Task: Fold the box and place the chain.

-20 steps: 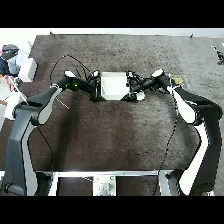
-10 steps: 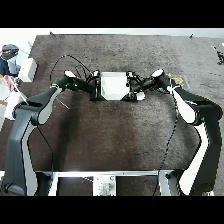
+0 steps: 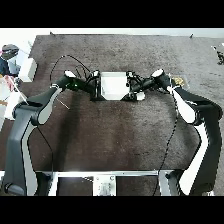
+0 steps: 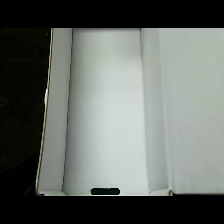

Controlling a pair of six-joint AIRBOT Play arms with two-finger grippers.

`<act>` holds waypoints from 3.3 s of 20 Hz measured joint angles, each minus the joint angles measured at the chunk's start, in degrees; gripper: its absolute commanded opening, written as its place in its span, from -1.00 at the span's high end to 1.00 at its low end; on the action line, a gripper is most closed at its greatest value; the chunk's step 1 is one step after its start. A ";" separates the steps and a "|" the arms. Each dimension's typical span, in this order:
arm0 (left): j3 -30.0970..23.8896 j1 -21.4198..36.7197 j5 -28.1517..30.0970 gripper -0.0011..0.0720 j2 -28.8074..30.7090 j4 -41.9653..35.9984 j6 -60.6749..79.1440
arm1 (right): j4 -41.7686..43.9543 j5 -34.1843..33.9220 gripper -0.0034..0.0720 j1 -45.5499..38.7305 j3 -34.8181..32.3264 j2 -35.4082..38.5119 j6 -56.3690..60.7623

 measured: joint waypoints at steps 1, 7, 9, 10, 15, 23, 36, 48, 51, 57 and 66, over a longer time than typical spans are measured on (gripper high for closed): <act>0.00 0.00 0.02 -0.31 0.00 -0.02 0.00 | -0.02 0.00 -0.17 0.00 0.00 0.00 0.00; 0.00 0.00 0.15 -0.31 0.00 -0.02 0.00 | -0.02 0.00 -0.17 0.00 0.00 0.00 0.00; 0.00 0.00 0.15 -0.31 0.00 -0.02 0.02 | -0.02 -0.02 -0.17 0.00 0.00 0.00 0.00; 0.00 0.00 0.17 -0.31 0.00 -0.04 0.02 | -0.02 -0.02 -0.17 0.00 0.00 0.00 0.00; 0.00 0.00 0.20 -0.31 0.00 -0.07 0.02 | -0.02 0.00 -0.17 0.00 0.00 0.00 0.00; 0.00 0.00 0.22 -0.31 0.00 -0.07 0.02 | 0.00 0.00 -0.17 0.00 0.00 0.00 0.00; 0.00 0.00 0.61 -0.31 0.00 -0.17 0.04 | 0.15 0.24 -0.99 -1.55 0.00 0.33 0.13; 0.02 0.00 0.22 -0.31 0.00 -0.07 0.04 | -9.03 1.64 -0.41 -4.22 0.00 7.80 3.30; 0.02 0.00 0.20 -0.31 0.00 -0.04 0.04 | -9.60 2.01 0.88 -4.35 0.00 10.93 5.86; 0.02 0.00 0.15 -0.31 0.00 -0.02 0.04 | 3.30 -1.90 0.88 -2.54 0.00 11.65 7.17; 0.02 0.00 0.13 -0.31 0.00 -0.04 0.00 | 7.34 -15.65 0.88 -0.24 0.00 7.10 7.32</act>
